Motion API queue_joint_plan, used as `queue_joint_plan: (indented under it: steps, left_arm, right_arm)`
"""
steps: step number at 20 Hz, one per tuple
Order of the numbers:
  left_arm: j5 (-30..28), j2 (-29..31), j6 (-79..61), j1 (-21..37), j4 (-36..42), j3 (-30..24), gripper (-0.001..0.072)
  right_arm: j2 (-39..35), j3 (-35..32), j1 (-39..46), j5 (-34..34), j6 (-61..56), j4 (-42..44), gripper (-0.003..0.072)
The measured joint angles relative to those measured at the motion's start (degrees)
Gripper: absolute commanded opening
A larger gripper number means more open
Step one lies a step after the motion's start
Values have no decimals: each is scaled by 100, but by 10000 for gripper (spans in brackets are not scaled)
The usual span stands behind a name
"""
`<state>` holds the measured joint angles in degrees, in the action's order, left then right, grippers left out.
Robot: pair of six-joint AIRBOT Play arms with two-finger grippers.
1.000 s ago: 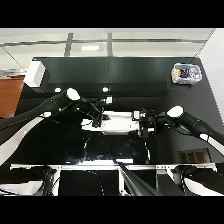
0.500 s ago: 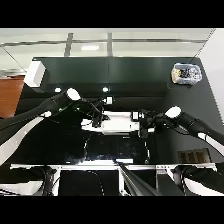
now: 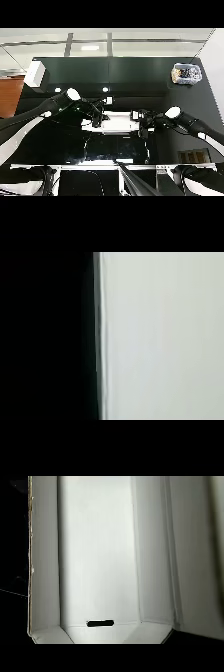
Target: Fold the box and place the chain.
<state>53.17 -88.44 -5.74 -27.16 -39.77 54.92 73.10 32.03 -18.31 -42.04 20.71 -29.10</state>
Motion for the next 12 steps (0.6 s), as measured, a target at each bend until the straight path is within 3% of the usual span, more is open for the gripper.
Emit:
queue_joint_plan:
  steps: [12]
  left_arm:
    - [4, 0, -7, 0, -4, 2, 33]
  right_arm:
    - [59, 50, -173, 98, -280, -328, 700]
